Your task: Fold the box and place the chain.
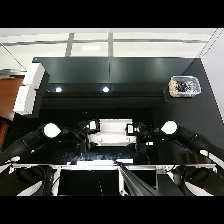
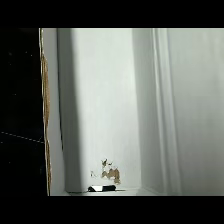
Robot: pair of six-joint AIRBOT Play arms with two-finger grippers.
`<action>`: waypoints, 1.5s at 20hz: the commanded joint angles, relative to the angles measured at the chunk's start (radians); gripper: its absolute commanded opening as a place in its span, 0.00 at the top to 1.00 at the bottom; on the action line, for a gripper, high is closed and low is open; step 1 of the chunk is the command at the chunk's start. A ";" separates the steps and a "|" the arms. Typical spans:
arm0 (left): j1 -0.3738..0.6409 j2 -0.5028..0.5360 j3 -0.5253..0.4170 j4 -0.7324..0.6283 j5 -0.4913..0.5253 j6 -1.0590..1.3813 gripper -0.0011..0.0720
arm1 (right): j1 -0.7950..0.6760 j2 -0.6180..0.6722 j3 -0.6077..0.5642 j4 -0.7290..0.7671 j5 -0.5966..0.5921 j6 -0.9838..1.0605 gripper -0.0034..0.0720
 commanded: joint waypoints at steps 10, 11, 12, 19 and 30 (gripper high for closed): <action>-0.016 -0.007 0.005 -0.086 -0.047 0.096 0.63 | 0.000 -0.001 0.000 0.001 0.001 0.003 0.49; -0.016 -0.007 0.005 -0.095 -0.045 0.105 0.63 | 0.000 -0.001 0.000 0.000 0.001 0.003 0.49; -0.016 -0.007 0.005 -0.095 -0.043 0.110 0.63 | 0.000 -0.001 0.000 0.001 0.001 0.003 0.49; -0.016 -0.010 0.005 -0.141 -0.042 0.110 0.77 | 0.000 -0.001 0.000 0.001 0.001 0.003 0.49; -0.109 -0.039 0.005 -0.203 0.097 0.143 0.77 | 0.000 -0.001 0.000 0.000 0.000 0.003 0.49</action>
